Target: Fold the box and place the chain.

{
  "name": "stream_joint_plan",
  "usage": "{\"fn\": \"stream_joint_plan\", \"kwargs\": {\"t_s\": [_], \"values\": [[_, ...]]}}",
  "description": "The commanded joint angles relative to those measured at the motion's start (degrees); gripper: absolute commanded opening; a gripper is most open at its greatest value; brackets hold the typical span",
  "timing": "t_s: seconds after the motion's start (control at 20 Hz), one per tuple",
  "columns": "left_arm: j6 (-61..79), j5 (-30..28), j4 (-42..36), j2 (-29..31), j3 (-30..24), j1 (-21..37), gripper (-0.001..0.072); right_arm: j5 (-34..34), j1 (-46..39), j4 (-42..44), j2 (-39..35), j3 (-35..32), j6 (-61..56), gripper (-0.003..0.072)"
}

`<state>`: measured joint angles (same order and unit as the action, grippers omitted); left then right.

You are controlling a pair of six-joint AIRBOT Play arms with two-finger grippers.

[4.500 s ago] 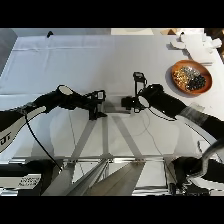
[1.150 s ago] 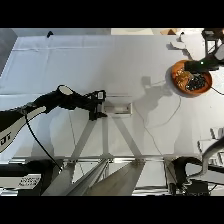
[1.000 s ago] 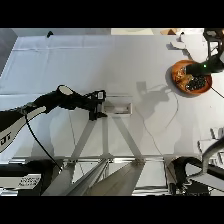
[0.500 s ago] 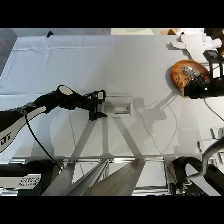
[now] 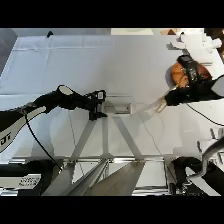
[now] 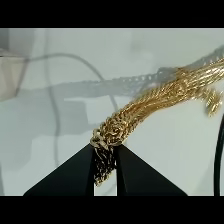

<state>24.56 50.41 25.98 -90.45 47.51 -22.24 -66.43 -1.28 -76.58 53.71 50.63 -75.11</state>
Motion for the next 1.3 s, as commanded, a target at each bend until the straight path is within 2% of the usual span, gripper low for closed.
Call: {"fn": "stream_joint_plan", "kwargs": {"t_s": [0.0, 0.15, 0.3, 0.5, 0.7, 1.0, 1.1, 1.25], "values": [[0.02, -0.02, 0.02, -0.02, 0.0, 0.0, 0.0275, 1.92, 9.25, -0.11, 1.42, -0.04, -0.04, 0.0007], [0.02, -0.02, 0.02, -0.02, 0.0, 0.0, 0.0275, 5.14, 15.21, 0.33, 5.62, -0.04, -0.22, 0.0008], [0.02, -0.02, 0.02, -0.02, 0.0, 0.0, 0.0275, 10.67, 20.22, 0.44, 10.91, -0.04, -4.7, 0.0008], [0.02, -0.02, 0.02, -0.02, 0.0, 0.0, 0.0275, 17.46, 26.14, 1.46, 15.28, 0.02, -5.01, 0.0008], [0.02, -0.02, 0.02, -0.02, 0.0, 0.0, 0.0275, 24.68, 28.59, 2.71, 15.52, 0.52, -5.01, 0.0008], [0.02, -0.02, 0.02, -0.02, 0.0, 0.0, 0.0275, 35.71, 28.61, 10.45, 15.61, 1.7, -3.82, 0.0006], [0.02, -0.02, 0.02, -0.02, 0.0, 0.0, 0.0275, 37.55, 29.09, 11.89, 15.61, 1.7, -3.65, 0.0006], [0.02, -0.04, 0.02, -0.02, 0.0, 0.0, 0.0275, 37.38, 30.4, 15.3, 16.2, 1.7, 2.86, 0.0005]]}}
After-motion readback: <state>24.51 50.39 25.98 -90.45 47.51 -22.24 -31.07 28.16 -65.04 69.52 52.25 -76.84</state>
